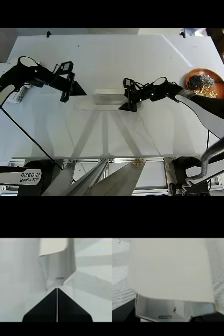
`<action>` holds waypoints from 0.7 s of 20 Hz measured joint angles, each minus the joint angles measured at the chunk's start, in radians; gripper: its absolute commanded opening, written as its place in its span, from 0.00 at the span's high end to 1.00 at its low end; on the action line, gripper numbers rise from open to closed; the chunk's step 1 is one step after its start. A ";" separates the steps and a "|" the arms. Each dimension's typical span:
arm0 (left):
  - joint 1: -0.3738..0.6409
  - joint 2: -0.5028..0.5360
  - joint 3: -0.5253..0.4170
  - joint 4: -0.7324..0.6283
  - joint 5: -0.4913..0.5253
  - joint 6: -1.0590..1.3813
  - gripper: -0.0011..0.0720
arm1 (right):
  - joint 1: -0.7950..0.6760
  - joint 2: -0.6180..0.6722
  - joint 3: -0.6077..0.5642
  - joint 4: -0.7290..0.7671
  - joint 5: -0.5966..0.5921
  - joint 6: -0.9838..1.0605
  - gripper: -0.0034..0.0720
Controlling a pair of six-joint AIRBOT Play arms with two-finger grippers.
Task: Fold the box and place the chain.
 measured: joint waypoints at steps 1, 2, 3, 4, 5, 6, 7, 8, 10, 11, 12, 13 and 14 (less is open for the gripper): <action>-0.017 0.005 -0.010 -0.002 -0.013 0.007 0.97 | 0.000 0.000 0.000 0.000 0.000 0.000 0.27; -0.035 0.009 -0.016 -0.012 -0.024 0.012 0.98 | 0.000 0.000 0.000 0.000 0.000 0.000 0.27; -0.054 0.012 -0.022 -0.036 -0.031 0.016 0.97 | 0.000 0.000 0.000 0.000 0.000 0.000 0.27; -0.071 0.014 -0.026 -0.069 -0.033 0.021 0.97 | 0.000 0.000 0.000 0.000 0.000 0.000 0.27; -0.085 0.016 -0.029 -0.105 -0.028 0.026 0.98 | 0.000 0.000 0.000 0.000 0.000 0.000 0.27; -0.099 0.017 -0.031 -0.137 -0.015 0.031 0.98 | 0.000 0.000 0.000 0.000 0.000 0.001 0.27; -0.113 0.018 -0.032 -0.169 0.014 0.032 0.98 | 0.000 0.000 0.000 0.000 0.000 0.001 0.27; -0.124 0.018 -0.033 -0.193 0.048 0.034 0.98 | 0.000 0.000 0.000 0.000 0.000 0.001 0.27; -0.142 0.018 -0.034 -0.224 0.135 0.037 0.97 | 0.000 0.000 0.000 0.000 0.000 0.001 0.27; -0.148 0.019 -0.035 -0.236 0.181 0.037 0.97 | 0.000 0.000 0.000 0.000 0.000 0.001 0.27; -0.152 0.018 -0.035 -0.246 0.230 0.038 0.97 | 0.000 0.000 0.000 0.000 0.000 0.001 0.27; -0.156 0.016 -0.035 -0.254 0.272 0.038 0.97 | 0.000 0.000 0.000 0.000 0.000 0.001 0.27; -0.158 0.013 -0.035 -0.259 0.319 0.039 0.97 | 0.000 0.000 0.000 0.000 0.000 0.001 0.27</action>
